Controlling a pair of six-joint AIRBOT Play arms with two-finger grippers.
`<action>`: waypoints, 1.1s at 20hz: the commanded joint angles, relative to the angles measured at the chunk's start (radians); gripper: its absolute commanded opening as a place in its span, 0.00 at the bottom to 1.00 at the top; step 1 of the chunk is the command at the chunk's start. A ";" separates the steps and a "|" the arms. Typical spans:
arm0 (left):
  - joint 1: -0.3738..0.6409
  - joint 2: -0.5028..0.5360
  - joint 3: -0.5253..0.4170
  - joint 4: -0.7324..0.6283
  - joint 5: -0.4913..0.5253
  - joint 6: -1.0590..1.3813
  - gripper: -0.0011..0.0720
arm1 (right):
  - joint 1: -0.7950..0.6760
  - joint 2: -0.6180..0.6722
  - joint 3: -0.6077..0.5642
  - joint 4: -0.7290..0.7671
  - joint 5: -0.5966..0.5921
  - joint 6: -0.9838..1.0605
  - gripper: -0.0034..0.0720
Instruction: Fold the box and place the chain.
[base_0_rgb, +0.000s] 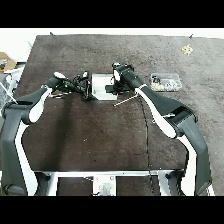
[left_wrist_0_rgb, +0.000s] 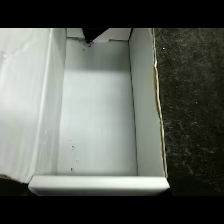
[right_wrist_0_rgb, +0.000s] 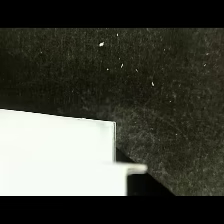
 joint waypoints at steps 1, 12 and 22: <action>0.000 -0.001 0.001 0.000 -0.003 0.001 0.55 | 0.000 0.000 0.000 -0.010 -0.021 0.011 0.16; 0.000 0.000 0.001 -0.001 -0.003 0.001 0.55 | -0.010 0.123 0.001 0.000 0.045 -0.098 0.64; 0.000 -0.001 0.001 -0.001 -0.002 0.001 0.55 | -0.278 0.317 -0.003 -0.059 0.126 -0.405 0.31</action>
